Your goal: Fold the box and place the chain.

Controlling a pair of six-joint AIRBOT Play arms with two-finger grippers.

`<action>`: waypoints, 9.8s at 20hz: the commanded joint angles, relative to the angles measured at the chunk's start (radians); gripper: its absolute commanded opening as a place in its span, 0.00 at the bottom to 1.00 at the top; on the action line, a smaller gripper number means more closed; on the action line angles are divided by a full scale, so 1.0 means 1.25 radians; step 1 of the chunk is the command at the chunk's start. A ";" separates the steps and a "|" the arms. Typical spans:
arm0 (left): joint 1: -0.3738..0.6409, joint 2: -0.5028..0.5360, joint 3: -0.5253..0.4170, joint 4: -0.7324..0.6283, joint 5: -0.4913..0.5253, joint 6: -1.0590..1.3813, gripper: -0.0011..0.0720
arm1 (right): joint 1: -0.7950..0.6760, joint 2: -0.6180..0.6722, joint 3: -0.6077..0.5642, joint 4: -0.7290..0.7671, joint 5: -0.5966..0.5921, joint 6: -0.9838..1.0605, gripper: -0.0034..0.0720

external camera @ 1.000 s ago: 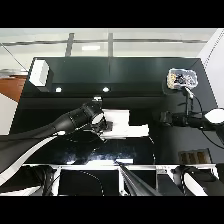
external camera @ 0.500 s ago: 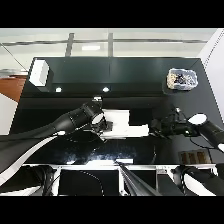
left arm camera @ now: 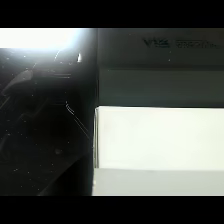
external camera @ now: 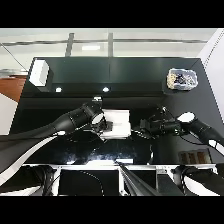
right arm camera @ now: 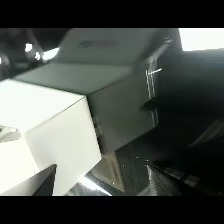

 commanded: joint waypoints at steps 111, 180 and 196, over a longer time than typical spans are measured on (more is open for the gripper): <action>0.001 0.000 0.000 0.000 0.015 0.013 0.05 | 0.488 -0.225 0.472 -0.784 0.125 0.834 0.09; 0.001 0.000 0.000 0.004 0.043 0.013 0.05 | -0.266 -0.248 1.139 -0.858 0.166 0.302 0.09; 0.001 0.000 0.000 0.004 0.055 0.013 0.05 | -0.172 0.102 1.103 -0.346 0.487 0.071 0.09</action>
